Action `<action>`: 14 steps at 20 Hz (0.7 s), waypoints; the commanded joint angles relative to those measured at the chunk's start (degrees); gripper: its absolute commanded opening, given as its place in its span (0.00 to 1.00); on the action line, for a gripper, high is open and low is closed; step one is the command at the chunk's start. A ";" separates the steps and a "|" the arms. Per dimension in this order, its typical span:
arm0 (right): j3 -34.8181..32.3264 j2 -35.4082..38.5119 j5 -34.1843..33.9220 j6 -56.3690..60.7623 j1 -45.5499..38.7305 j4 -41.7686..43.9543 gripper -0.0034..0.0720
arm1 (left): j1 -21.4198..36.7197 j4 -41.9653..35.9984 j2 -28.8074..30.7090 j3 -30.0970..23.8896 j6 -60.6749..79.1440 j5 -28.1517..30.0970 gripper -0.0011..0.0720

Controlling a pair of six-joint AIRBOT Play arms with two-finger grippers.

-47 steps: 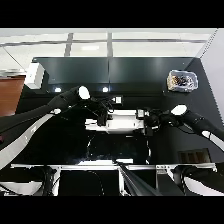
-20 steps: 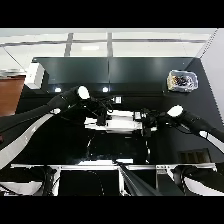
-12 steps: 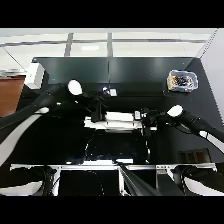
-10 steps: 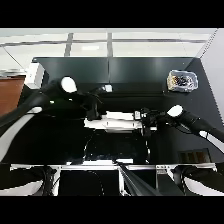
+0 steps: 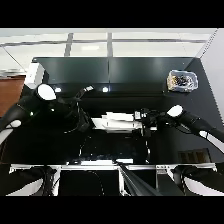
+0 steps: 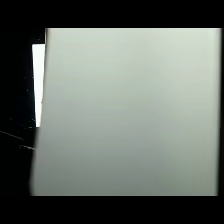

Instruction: Fold the box and place the chain.

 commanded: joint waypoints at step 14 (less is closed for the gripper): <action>-0.04 -0.02 -0.02 0.04 0.04 0.07 0.58 | -6.14 -29.14 -10.10 -1.36 15.72 34.86 0.05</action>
